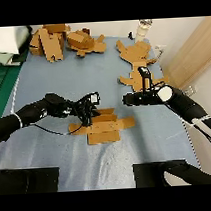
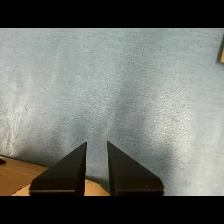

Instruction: Fold the box.

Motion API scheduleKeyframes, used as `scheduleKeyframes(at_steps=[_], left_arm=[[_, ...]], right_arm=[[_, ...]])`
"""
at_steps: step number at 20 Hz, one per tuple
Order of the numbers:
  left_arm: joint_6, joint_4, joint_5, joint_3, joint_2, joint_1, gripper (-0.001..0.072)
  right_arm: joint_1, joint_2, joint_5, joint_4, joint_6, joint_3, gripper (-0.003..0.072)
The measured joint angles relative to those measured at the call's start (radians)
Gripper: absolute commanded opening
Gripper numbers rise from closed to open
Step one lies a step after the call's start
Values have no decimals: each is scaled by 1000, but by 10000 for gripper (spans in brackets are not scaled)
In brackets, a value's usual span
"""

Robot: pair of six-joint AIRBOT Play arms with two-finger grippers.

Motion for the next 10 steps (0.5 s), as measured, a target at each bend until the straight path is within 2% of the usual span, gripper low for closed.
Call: scheduleKeyframes(at_steps=[10], left_arm=[[7, -40, -37, -32, 0, 0, 11]], right_arm=[[26, 0, -6, -24, -3, 0, 186]])
